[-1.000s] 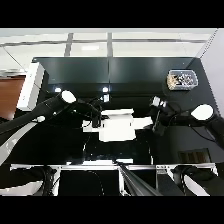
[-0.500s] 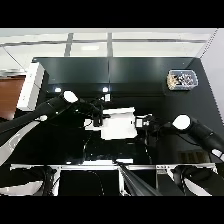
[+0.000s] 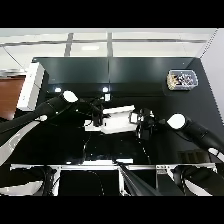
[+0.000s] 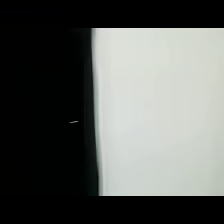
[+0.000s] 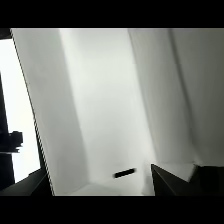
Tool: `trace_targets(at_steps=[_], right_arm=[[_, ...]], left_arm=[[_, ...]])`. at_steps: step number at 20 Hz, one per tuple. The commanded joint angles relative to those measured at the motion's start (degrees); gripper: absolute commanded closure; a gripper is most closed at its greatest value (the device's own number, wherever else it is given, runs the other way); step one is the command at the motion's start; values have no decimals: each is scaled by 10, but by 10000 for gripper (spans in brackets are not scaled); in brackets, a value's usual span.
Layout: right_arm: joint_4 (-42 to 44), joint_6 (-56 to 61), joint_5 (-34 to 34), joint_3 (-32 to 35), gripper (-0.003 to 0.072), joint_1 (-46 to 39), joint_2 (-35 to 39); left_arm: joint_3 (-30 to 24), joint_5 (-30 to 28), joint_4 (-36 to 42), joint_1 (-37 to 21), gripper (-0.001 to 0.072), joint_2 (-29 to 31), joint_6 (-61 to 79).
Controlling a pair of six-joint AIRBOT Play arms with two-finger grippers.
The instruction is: Fold the box and place the chain.
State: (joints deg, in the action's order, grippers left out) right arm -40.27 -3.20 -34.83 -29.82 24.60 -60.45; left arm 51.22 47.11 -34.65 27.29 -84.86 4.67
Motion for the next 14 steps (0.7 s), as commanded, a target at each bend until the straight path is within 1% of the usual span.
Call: trace_targets(at_steps=[1,3,7,9,11,13,14], right_arm=[[14,-7,-26,-37,-26,-30,9],[26,-27,-62,-37,-26,-52,8],[30,-45,-63,-37,-25,-74,-1],[72,-81,-71,-37,-25,-73,-14],[115,-129,-89,-37,-26,-73,-25],[120,-128,-103,-34,-25,-73,-29],[134,-128,-106,-28,-26,-73,-34]], left_arm=[[1,14,-5,0,680,0,1],[1,14,-9,0,680,0,1],[1,14,-9,0,680,0,1],[1,17,-9,0,679,0,1],[1,38,-9,0,680,0,1],[0,60,-12,0,680,0,1],[0,60,-21,0,680,0,1]])
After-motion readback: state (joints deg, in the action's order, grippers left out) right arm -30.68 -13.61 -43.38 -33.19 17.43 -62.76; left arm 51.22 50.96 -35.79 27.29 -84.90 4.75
